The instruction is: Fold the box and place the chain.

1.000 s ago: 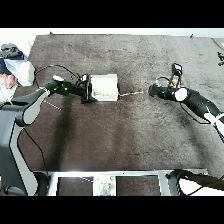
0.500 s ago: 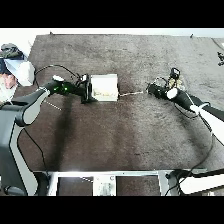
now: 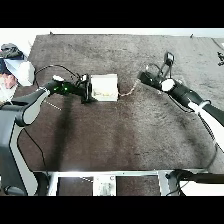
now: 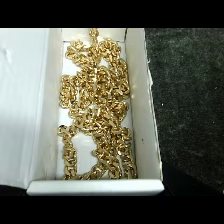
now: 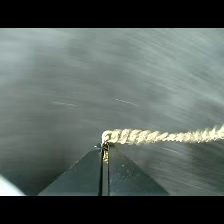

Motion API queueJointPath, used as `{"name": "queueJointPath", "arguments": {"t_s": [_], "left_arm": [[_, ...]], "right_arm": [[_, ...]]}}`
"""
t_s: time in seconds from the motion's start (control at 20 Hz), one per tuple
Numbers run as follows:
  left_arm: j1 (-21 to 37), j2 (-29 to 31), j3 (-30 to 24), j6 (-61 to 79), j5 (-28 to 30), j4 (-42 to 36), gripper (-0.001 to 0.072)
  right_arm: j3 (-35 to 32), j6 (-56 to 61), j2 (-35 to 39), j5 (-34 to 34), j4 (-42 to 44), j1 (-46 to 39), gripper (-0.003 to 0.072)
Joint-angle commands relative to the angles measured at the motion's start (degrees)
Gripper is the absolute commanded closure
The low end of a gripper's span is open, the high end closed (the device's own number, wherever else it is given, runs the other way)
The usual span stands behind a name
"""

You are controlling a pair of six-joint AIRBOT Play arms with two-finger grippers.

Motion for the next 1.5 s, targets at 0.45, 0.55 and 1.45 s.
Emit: {"name": "queueJointPath", "arguments": {"t_s": [0.45, 0.55, 1.45], "left_arm": [[0.0, 0.0, 0.0, 0.0, 0.0, 0.0, 0.0361], [0.0, 0.0, 0.0, 0.0, 0.0, 0.0, 0.0361], [0.0, 0.0, 0.0, 0.0, 0.0, 0.0, 0.0361]], "right_arm": [[5.6, -4.9, 11.2, -2.1, -1.0, 21.2, 0.0697], [5.7, -4.9, 9.9, -3.8, -1.0, 22.4, 0.0697], [-4.9, -1.4, 8.9, 16.1, -9.0, -1.6, 0.042]]}}
